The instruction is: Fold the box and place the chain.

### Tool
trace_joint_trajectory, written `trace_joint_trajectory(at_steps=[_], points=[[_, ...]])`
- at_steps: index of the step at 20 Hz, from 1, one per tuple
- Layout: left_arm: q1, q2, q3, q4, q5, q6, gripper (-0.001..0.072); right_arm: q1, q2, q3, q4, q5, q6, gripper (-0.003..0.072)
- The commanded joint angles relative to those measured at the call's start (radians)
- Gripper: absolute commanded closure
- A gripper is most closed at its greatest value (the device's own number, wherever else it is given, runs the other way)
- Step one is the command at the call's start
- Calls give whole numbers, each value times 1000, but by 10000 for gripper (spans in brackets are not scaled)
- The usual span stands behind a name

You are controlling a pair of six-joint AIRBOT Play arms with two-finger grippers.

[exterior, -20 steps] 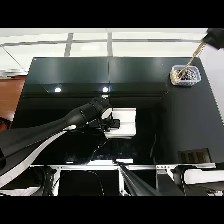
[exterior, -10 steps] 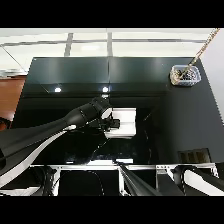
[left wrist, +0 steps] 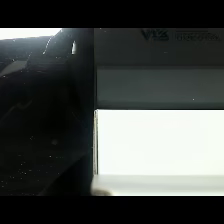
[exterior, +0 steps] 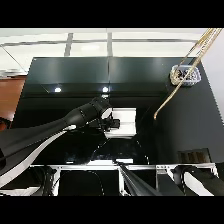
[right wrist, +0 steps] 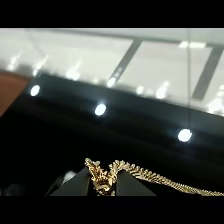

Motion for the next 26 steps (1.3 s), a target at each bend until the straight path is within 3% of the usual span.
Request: trace_joint_trajectory(at_steps=[1, 4, 11, 26], points=[[-1, 0, 0, 0, -1, 0, 676, 127, 17, -56, -24, 151, -10, 668], [-1, 0, 0, 0, -1, 0, 677, 193, 17, -100, -29, 158, -18, 668], [-1, 0, 0, 0, -1, 0, 677, 198, 17, -106, -2, 152, -17, 668], [-1, 0, 0, 0, -1, 0, 676, 358, 6, -190, 60, -20, -17, 668]])
